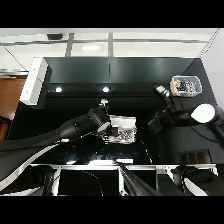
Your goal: Fold the box and place the chain.
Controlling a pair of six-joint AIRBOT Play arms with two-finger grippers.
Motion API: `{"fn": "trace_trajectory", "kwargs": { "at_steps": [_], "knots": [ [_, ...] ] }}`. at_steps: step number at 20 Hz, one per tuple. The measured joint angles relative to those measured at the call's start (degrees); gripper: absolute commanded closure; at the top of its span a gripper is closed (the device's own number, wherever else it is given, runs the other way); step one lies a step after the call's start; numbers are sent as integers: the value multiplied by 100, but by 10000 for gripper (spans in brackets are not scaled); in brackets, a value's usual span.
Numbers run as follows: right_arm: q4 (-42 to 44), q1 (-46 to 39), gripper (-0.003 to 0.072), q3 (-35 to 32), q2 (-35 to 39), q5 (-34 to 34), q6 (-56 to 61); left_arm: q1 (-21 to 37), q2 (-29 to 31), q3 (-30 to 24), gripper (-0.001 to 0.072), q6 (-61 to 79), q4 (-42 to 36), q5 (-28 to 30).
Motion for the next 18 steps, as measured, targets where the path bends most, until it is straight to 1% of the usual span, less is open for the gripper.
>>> {"fn": "trace_trajectory", "kwargs": {
  "at_steps": [2,4,7,9,13,18],
  "knots": [
    [-52,223,14,-420,-2,-544,-1032,-2,0,0,679,0,0,0],
    [-68,424,14,-695,-72,-962,-1967,0,0,0,679,0,0,0],
    [389,575,15,-879,-310,-1547,-2962,-2,0,0,679,0,0,-2],
    [802,619,15,-933,-487,-1759,-3556,0,0,0,679,0,0,-2],
    [1276,654,16,-973,-765,-1967,-4197,0,0,0,679,2,0,-2],
    [1449,664,16,-984,-1021,-2129,-4435,-2,0,0,679,0,0,-2]
  ]
}}
